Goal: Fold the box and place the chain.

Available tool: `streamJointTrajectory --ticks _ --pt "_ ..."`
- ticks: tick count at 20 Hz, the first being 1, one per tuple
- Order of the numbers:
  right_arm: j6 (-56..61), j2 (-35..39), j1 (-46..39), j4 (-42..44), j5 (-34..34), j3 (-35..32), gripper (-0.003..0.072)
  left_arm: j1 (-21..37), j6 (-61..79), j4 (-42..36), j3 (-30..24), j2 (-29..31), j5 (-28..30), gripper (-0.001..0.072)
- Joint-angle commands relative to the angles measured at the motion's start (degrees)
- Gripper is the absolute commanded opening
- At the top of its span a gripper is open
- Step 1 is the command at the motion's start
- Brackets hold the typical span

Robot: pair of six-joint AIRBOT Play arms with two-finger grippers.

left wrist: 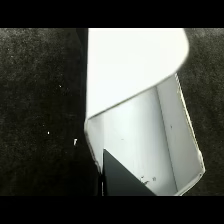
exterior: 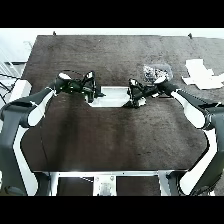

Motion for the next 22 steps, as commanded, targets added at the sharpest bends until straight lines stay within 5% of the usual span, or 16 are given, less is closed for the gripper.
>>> streamJointTrajectory --ticks 1,20,21,22 --pt "0.02 -0.04 0.02 -0.02 0.00 0.07 0.0585 -0.02 0.02 0.00 -0.02 0.00 0.07 0.0019" --pt "0.02 -0.04 0.02 -0.02 0.07 0.00 0.0584 -0.02 0.04 -2.71 -0.02 0.09 -0.50 0.0021" --pt "0.02 -0.04 0.02 -0.02 0.07 0.00 0.0585 -0.02 0.07 -2.84 -0.02 0.15 -0.50 0.0087" --pt "0.02 -0.04 0.02 -0.02 0.07 0.00 0.0584 -0.02 0.04 -3.67 -0.02 0.17 -0.50 0.0288"
